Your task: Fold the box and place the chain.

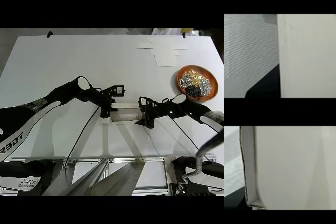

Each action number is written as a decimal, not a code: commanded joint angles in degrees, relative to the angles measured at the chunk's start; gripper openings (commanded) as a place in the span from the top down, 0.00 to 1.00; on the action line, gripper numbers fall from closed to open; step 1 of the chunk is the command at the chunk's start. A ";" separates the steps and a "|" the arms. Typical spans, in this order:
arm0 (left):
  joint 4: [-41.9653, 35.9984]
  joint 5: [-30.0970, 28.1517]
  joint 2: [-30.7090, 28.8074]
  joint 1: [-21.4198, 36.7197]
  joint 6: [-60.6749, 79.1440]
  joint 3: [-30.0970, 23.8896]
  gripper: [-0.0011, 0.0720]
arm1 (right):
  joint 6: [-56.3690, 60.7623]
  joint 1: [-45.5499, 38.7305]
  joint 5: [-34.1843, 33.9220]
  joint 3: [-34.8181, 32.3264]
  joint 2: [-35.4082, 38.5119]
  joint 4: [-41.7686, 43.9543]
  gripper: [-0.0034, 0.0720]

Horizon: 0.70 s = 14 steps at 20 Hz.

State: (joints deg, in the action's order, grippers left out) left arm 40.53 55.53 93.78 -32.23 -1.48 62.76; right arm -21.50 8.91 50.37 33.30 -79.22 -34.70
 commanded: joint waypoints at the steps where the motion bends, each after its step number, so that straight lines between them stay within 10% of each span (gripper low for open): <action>1: 0.02 -0.02 0.00 0.00 0.00 -0.02 0.97 | 0.04 -0.04 0.00 0.02 0.04 0.04 0.51; 14: -0.17 0.33 0.00 0.00 -0.04 -0.02 0.97 | 0.04 -0.04 0.00 0.02 0.04 0.02 0.51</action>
State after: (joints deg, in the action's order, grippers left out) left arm 40.42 55.55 93.78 -32.23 -1.48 62.76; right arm -21.45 8.91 50.35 33.30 -79.22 -34.70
